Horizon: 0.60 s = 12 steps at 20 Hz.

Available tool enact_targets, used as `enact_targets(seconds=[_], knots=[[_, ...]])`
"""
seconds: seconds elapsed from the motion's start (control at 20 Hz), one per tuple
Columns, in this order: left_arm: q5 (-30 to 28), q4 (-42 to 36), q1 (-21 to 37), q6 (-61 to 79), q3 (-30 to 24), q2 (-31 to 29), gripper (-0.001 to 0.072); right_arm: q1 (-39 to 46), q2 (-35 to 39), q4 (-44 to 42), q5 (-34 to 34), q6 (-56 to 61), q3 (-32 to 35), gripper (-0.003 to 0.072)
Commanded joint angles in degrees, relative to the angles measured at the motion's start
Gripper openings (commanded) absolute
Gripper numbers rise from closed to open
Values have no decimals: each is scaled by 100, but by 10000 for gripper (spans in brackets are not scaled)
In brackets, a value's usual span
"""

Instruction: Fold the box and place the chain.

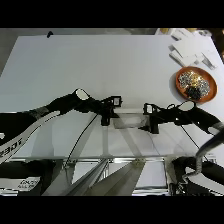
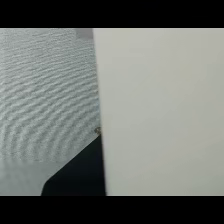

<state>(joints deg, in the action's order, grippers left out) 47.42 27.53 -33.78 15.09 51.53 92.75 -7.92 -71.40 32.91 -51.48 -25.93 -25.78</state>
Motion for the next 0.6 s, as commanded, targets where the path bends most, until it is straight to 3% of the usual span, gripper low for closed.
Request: enact_targets(seconds=[0.0, 0.1, 0.2, 0.55], knots=[[-4, -2, 0, -4, -2, 2, 9, -140, -151, -31, -83, 59, -4, 635], [-4, -2, 0, -2, -2, 2, 9, -136, -181, 63, -125, 63, -4, 629], [-4, -2, 0, -4, -2, 2, 9, -133, -181, 76, -146, 63, -4, 516], [-4, -4, 0, -4, -2, 2, 9, 76, -203, 129, -122, 181, -4, 538]])
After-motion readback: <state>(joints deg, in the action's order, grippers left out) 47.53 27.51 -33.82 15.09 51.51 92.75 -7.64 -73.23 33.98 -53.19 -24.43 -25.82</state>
